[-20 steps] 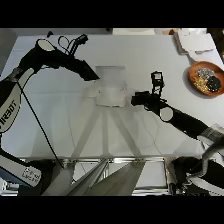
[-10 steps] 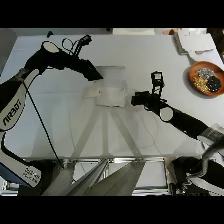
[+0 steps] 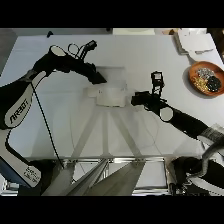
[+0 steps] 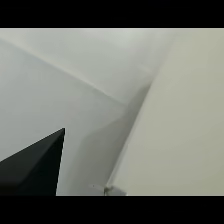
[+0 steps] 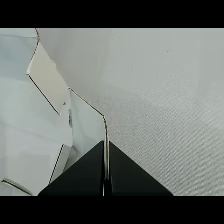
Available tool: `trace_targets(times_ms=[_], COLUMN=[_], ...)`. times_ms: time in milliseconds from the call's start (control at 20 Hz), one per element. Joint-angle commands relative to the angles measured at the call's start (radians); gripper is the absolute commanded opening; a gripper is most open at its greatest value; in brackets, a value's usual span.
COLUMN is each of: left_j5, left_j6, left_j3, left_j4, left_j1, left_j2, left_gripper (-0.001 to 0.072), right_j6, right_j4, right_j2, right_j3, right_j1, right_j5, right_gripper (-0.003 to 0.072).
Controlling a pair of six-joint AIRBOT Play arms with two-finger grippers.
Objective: Fold the box and place the chain.
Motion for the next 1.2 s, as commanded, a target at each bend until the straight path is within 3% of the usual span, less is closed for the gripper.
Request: trace_targets(times_ms=[0, 100, 150, 200, 300, 350, 400, 800, 1150], left_j5=[0.060, 0.081, 0.082, 0.082, 0.075, 0.071, 0.066, -0.017, -0.024], left_j6=[0.038, 0.041, 0.041, 0.041, 0.062, 0.089, 0.120, 0.153, 0.152], left_j3=[0.001, 0.001, 0.001, 0.001, 0.001, 0.001, 0.001, 0.001, 0.001], left_j4=[0.050, 0.081, 0.094, 0.096, 0.096, 0.095, 0.095, 0.085, 0.085], left_j1=[-0.029, -0.031, -0.031, -0.029, -0.026, -0.026, -0.026, -0.026, -0.026], left_j2=[-0.003, -0.003, -0.003, -0.003, -0.003, -0.003, -0.003, -0.003, 0.001], left_gripper=[0.0632, 0.0619, 0.0539, 0.0402, 0.0301, 0.0119, 0.0012, 0.0008, 0.0013], right_j6=[0.000, 0.000, 0.000, 0.000, 0.000, 0.000, 0.000, 0.000, 0.000], right_j4=[0.000, 0.000, 0.000, 0.000, 0.000, 0.000, 0.000, 0.000, 0.000], right_j2=[0.000, 0.000, 0.000, 0.000, 0.000, 0.000, 0.000, 0.000, 0.000], right_j3=[0.000, 0.000, 0.000, 0.000, 0.000, 0.000, 0.000, 0.000, 0.000], right_j1=[0.001, 0.001, 0.001, 0.001, 0.001, 0.001, 0.001, 0.001, 0.001], right_j5=[0.000, 0.000, 0.000, 0.000, 0.000, 0.000, 0.000, 0.000, 0.000], right_gripper=[0.0015, 0.0015, 0.0015, 0.0015, 0.0015, 0.0015, 0.0015, 0.0015, 0.0015])
